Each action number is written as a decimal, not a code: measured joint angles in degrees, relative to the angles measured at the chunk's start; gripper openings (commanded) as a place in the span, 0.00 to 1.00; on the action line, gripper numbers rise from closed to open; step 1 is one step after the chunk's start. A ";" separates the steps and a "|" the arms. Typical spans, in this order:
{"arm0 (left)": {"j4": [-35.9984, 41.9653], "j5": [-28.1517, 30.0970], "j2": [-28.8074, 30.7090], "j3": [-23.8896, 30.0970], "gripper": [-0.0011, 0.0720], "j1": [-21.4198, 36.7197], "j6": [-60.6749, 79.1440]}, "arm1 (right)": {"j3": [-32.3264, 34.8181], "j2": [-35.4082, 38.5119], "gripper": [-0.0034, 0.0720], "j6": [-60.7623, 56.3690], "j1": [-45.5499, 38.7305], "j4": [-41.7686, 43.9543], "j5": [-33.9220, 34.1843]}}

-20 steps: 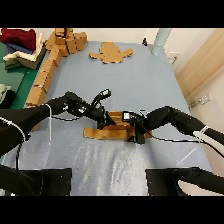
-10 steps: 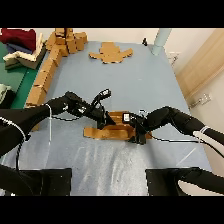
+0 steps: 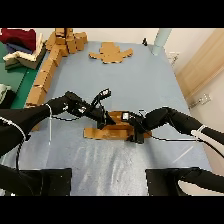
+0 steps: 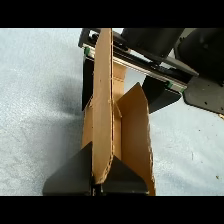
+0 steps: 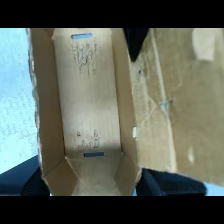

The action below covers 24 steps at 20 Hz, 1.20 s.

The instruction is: Fold the box.

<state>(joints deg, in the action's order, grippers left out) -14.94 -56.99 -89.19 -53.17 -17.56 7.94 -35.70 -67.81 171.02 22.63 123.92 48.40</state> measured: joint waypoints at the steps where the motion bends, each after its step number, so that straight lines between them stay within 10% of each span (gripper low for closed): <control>1: 0.00 -0.02 0.00 0.00 0.03 0.00 0.00 | 0.00 -0.17 0.99 0.02 0.00 0.04 -0.04; 3: -0.02 -0.02 0.00 0.00 0.03 0.00 0.00 | 0.00 -0.46 0.82 0.04 0.00 0.07 -0.22; 24: -0.04 -0.09 0.00 0.00 0.03 0.00 0.00 | -0.02 -0.68 0.83 0.09 0.52 -0.15 -0.37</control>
<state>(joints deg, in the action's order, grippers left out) -14.98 -57.08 -89.19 -53.17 -17.56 7.94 -35.73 -68.49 171.11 23.16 123.76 48.03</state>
